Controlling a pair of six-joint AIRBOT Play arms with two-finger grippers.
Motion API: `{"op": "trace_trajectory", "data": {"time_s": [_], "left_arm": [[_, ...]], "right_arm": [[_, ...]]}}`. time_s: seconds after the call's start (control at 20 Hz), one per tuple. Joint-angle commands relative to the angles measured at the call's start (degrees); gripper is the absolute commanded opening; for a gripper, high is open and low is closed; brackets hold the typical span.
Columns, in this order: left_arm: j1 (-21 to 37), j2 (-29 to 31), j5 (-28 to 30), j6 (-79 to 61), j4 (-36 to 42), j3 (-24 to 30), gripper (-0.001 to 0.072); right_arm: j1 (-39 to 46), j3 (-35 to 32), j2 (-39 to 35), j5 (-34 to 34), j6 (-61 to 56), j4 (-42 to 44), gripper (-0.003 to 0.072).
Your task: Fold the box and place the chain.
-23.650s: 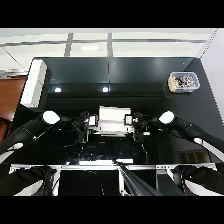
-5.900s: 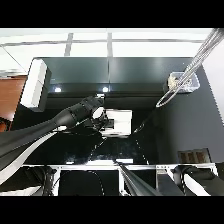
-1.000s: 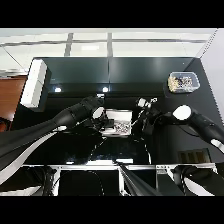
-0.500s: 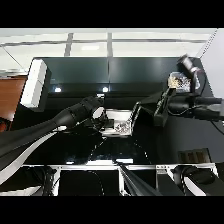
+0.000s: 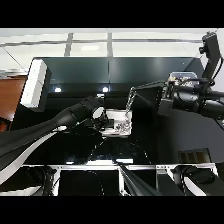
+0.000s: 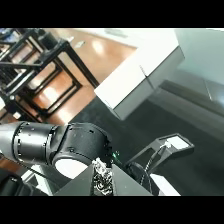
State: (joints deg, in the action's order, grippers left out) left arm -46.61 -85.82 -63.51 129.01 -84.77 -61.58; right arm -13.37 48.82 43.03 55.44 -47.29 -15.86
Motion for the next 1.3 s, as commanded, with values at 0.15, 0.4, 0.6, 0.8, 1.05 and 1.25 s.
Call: {"op": "trace_trajectory", "data": {"time_s": [0.15, 0.4, 0.6, 0.8, 1.05, 1.25], "left_arm": [[0.0, 0.0, 0.0, 0.0, 0.0, 0.0, 0.0027], [0.0, 0.0, 0.0, 0.0, 0.0, 0.0, 0.0028], [0.0, 0.0, 0.0, 0.0, 0.0, 0.0, 0.0027], [0.0, 0.0, 0.0, 0.0, 0.0, 0.0, 0.0027], [0.0, 0.0, 0.0, 0.0, 0.0, 0.0, 0.0027], [0.0, 0.0, 0.0, 0.0, 0.0, 0.0, 0.0027]], "right_arm": [[0.0, -2.0, 5.8, 4.1, -3.4, -5.5, 0.0016], [-4.3, -6.5, 8.7, 2.8, -3.3, -6.5, 0.0345], [-1.0, -6.4, 8.7, 2.5, -4.7, -18.5, 0.0371], [0.7, -8.7, 8.7, 2.8, -3.5, -35.7, 0.0366], [-0.5, -19.6, 8.7, -2.1, 12.5, -38.4, 0.0714], [-3.1, -20.9, 11.2, -5.8, 44.1, -29.6, 0.0707]]}}
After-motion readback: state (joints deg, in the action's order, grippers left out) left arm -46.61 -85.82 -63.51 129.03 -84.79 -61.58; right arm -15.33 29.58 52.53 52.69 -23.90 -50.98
